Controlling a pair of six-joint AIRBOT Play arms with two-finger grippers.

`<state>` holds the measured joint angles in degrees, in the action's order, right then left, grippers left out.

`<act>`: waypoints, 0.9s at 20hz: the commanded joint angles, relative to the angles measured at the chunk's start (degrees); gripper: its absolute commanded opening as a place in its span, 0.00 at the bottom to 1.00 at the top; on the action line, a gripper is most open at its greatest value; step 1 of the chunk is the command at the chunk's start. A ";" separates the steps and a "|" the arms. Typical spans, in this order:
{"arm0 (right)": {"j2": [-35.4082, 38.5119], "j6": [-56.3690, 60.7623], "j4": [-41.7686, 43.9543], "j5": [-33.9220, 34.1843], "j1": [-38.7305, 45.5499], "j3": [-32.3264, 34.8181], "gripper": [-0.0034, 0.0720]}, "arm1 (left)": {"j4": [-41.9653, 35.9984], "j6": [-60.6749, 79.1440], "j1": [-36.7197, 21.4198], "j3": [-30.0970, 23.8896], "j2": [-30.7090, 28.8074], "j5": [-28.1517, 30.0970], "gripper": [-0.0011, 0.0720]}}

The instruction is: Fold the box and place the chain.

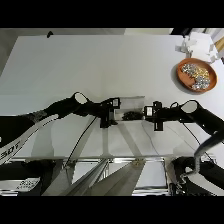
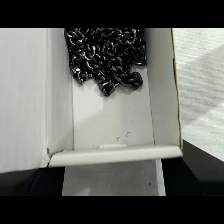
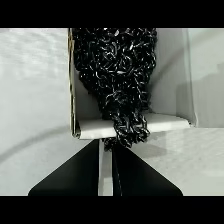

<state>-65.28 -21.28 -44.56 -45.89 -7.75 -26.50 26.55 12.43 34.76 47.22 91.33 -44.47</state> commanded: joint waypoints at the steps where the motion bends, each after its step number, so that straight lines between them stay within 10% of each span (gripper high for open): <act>1: -2.56 0.02 1.27 0.07 -0.04 0.04 0.15 | 0.00 0.02 -0.04 -0.02 -0.04 0.00 0.30; 9: 2.99 7.50 -4.04 4.02 0.02 0.02 0.06 | 0.00 0.02 -0.04 -0.02 -0.04 0.00 0.30; 14: 17.29 28.26 -21.99 0.07 0.02 0.02 0.06 | 0.00 0.02 -0.04 -0.02 -0.04 0.00 0.30; 18: 29.59 41.20 -16.63 -0.42 0.00 0.00 0.06 | 0.02 0.02 -0.04 -0.02 -0.04 0.00 0.30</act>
<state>-43.51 9.15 -62.46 -45.74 -7.75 -26.48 26.55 12.43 34.76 47.22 91.33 -44.49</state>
